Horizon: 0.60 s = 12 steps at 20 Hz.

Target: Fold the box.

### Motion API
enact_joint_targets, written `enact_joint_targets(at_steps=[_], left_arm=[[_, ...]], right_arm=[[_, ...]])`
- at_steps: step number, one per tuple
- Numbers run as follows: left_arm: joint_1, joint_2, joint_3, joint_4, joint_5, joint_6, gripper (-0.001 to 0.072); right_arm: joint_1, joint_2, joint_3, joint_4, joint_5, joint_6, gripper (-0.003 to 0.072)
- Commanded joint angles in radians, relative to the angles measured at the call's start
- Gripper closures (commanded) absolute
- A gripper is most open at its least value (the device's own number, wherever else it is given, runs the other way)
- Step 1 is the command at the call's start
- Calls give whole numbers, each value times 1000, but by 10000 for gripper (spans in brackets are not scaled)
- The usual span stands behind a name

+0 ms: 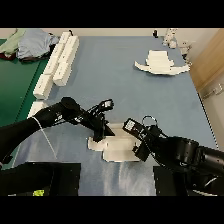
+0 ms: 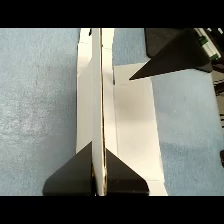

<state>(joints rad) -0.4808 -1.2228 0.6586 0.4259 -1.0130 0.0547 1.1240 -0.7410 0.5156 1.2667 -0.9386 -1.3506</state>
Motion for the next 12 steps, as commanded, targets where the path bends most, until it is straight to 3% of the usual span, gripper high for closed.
enact_joint_targets(at_steps=[1,3,5,9,12], left_arm=[[0,0,0,1,0,1,694],[0,0,0,0,0,0,694],[0,0,0,1,0,1,694],[0,0,0,1,0,0,694],[0,0,0,0,0,0,694]], right_arm=[[-106,3,-6,188,35,-281,-28],[-202,20,-6,342,27,-507,-28],[-233,43,-6,397,-28,-618,-28],[-149,103,-6,487,-185,-564,-28],[-34,126,-9,431,-202,-441,-26]])
